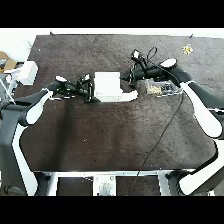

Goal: Fold the box and place the chain.

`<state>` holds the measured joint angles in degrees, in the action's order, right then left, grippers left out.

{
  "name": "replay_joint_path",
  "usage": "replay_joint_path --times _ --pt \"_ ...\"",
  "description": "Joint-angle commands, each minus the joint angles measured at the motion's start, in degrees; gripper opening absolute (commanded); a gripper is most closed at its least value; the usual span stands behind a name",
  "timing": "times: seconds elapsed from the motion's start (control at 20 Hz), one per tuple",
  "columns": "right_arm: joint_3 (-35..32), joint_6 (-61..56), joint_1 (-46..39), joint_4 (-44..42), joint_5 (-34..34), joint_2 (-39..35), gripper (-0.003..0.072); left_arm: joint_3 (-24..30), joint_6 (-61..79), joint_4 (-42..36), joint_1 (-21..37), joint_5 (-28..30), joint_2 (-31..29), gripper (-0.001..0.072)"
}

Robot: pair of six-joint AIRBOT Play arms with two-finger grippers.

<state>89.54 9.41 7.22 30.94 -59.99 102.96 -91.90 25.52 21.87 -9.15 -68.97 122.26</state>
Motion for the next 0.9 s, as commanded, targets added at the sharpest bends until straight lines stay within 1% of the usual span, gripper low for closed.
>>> replay_joint_path --times 0.0,0.05,0.1,0.2,0.25,0.45,0.5,0.6,0.65,0.7,0.75,0.8,0.85 --pt "-0.33 -4.92 -0.26 13.07 -4.39 -2.43 0.0462 0.0 0.0 0.0 0.02 0.0 -0.04 0.0163" --pt "-0.74 -4.92 -0.26 14.78 -3.67 -2.01 0.0522 0.0 0.0 0.0 0.02 0.0 -0.04 0.0163" --pt "-1.03 -4.9 -0.26 15.54 -2.95 -1.22 0.0559 0.0 0.0 0.0 0.02 0.02 -0.04 0.0163" --pt "-1.03 -2.51 -0.26 15.61 -2.99 0.74 0.0565 0.0 0.0 0.0 0.02 0.0 -0.04 0.0163" --pt "-1.03 -0.61 -0.22 15.56 -2.08 1.99 0.072 0.0 0.02 0.0 0.02 0.0 -0.04 0.0163" --pt "-1.03 0.15 0.55 15.58 -0.85 5.01 0.0715 0.0 0.0 0.0 0.02 0.02 -0.04 0.0163" --pt "-1.03 1.01 1.03 15.61 -0.87 5.44 0.0656 0.0 0.0 0.0 0.02 0.0 -0.04 0.0163" --pt "-1.03 1.14 1.84 15.54 -0.83 5.95 0.0653 0.0 0.0 0.0 0.02 0.0 -0.04 0.0163" --pt "-1.03 1.09 1.97 15.34 -0.87 5.99 0.0633 0.0 0.0 0.0 0.02 0.0 -0.04 0.0163" --pt "-1.03 1.05 1.99 15.34 -0.94 5.99 0.0575 0.0 0.0 0.0 0.02 0.02 -0.04 0.0163" --pt "-1.03 1.05 1.99 15.1 -1.16 5.99 0.0535 0.0 0.0 0.0 0.02 0.02 -0.04 0.0163" --pt "-1.03 0.92 1.99 14.88 -1.33 5.99 0.0536 0.0 0.0 0.0 0.02 0.0 -0.04 0.0163" --pt "-1.03 0.94 2.12 14.6 -1.27 5.99 0.0512 0.0 0.0 0.0 0.02 0.0 -0.04 0.0163"
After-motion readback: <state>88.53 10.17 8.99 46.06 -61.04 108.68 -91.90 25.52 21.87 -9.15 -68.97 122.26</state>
